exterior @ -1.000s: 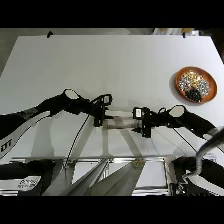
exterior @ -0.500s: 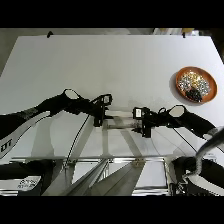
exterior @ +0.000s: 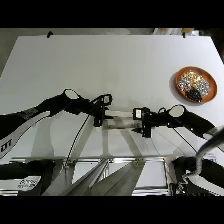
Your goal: Fold the box and place the chain.
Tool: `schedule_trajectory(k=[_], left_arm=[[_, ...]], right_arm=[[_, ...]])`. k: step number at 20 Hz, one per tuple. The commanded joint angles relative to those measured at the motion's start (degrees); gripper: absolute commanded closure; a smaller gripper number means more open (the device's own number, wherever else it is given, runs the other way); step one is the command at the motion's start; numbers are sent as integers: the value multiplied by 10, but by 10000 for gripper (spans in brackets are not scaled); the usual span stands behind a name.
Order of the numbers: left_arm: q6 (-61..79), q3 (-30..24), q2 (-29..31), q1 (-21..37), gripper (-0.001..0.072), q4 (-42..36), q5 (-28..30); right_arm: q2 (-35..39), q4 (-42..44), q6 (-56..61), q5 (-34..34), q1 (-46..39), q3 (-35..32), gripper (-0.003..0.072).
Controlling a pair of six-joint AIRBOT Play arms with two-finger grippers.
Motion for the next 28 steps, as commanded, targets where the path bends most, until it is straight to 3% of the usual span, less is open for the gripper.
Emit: schedule_trajectory(k=[1,20,24,25,26,27,28], left_arm=[[0,0,0,0,699,0,0],[0,0,0,0,699,0,-1],[2,0,0,1,694,2,-22],[0,0,2,1,607,8,-26],[0,0,6,1,455,16,-26],[-10,0,12,1,347,23,-25],[-23,0,22,1,271,32,-23]], right_arm=[[-1,-18,0,3,1,0,276],[-1,-23,0,3,1,0,282],[-1,-23,0,3,1,0,282],[-1,-23,0,3,1,0,282],[-1,-23,0,3,1,0,282],[-1,-23,0,3,1,0,282],[-1,-23,0,3,1,0,282]])
